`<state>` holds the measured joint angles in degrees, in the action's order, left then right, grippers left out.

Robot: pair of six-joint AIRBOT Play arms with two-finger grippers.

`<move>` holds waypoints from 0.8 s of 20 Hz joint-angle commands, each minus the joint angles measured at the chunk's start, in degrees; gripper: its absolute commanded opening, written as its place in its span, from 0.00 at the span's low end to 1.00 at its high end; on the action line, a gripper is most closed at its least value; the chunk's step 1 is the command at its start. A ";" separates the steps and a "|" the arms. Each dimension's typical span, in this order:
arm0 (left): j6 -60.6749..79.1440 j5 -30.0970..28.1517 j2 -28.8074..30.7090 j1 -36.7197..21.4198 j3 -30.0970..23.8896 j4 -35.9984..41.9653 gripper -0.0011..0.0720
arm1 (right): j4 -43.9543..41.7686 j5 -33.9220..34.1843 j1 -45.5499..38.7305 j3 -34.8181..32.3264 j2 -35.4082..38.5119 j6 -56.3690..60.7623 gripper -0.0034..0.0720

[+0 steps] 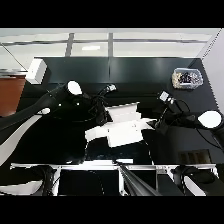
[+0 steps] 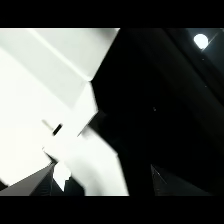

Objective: Fold the box and place the chain.

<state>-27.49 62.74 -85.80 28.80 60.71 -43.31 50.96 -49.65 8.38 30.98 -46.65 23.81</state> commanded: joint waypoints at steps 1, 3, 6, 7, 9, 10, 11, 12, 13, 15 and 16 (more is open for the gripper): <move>4.00 -5.95 1.75 0.72 -1.01 -0.83 0.04 | 0.09 -0.35 -0.04 -1.68 -0.04 -4.39 0.98; 13.94 -9.97 1.51 0.70 -1.88 -0.22 0.04 | 0.13 -0.26 -0.04 -2.64 -0.04 -5.68 0.98; 32.96 -10.01 0.02 0.66 -1.81 -2.29 0.05 | 0.13 -0.22 0.76 -4.22 -0.04 -7.56 0.97; 35.89 -10.29 -0.48 0.63 -1.79 -3.08 0.05 | 0.09 -0.04 1.84 -4.87 -0.07 -8.83 0.98; 36.02 -10.08 -1.53 0.63 -1.79 -3.15 0.05 | 0.11 1.68 5.14 -5.92 -0.17 -10.73 0.97; 34.67 -9.70 -2.05 0.66 -1.79 -3.15 0.05 | 0.31 4.90 6.75 -6.64 -0.33 -10.84 0.97; 32.46 -9.84 -2.47 0.59 -1.79 -3.17 0.05 | 0.07 7.34 7.89 -6.95 -1.01 -10.84 0.97; 30.14 -9.84 -2.82 0.44 -1.79 -3.13 0.05 | -1.14 8.35 9.25 -6.95 -2.16 -11.06 0.97; 28.72 -9.60 -2.99 0.39 -1.79 -3.15 0.05 | -1.95 8.26 10.58 -6.95 -3.37 -12.28 0.97; 28.09 -9.31 -3.04 0.31 -1.81 -3.15 0.05 | -1.27 8.24 13.70 -6.95 -5.99 -14.29 0.98; 28.09 -9.38 -3.06 0.24 -1.81 -3.15 0.05 | -1.14 8.46 14.75 -6.95 -6.99 -14.64 0.97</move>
<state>1.63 53.19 -88.47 29.17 58.94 -46.24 49.93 -42.89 19.46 24.29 -50.92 11.60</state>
